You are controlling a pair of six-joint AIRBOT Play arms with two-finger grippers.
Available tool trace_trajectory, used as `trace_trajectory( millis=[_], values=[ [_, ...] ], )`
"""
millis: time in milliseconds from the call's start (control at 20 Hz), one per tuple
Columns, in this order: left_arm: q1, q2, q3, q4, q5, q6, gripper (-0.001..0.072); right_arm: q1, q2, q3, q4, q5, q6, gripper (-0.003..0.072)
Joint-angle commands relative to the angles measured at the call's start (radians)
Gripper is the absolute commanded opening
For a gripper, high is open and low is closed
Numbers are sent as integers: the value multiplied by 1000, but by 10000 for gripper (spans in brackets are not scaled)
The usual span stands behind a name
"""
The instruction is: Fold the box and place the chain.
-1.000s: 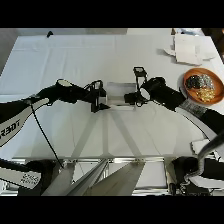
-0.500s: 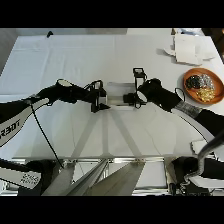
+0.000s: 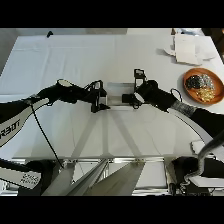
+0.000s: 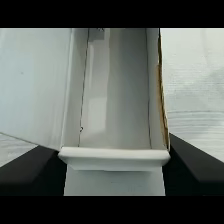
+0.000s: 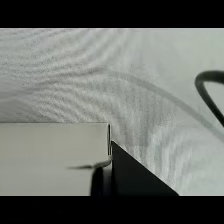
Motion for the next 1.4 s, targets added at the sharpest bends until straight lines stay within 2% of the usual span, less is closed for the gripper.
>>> trace_trajectory(
  millis=[0, 50, 250, 550, 750, 850, 1050, 1200, 1350],
  values=[
    [1, 0, 1, 0, 1, -1, 368, 3, 2, 0, 3, 4, 8, 276],
    [0, 0, 1, 0, 1, -1, 368, 3, 3, 0, 3, 5, 8, 363],
    [0, 0, 1, 0, 1, -1, 368, 10, 13, 2, 6, 12, 8, 411],
    [1, 0, 1, 0, 1, -1, 368, 12, 124, 2, -21, 55, 0, 411],
    [1, 0, 1, 0, 1, -1, 368, 12, 235, 2, -65, 197, -5, 411],
    [1, 0, 1, 0, 1, -1, 368, 12, 293, 2, -117, 256, -5, 411],
    [0, 0, 1, 0, 1, -1, 368, 8, 397, 2, -320, 338, -62, 410],
    [1, 0, 1, 0, 1, -1, 368, -78, 436, 2, -388, 385, -148, 411],
    [1, 0, 1, 0, 1, -1, 368, -254, 446, 2, -383, 394, -251, 411]
  ],
)
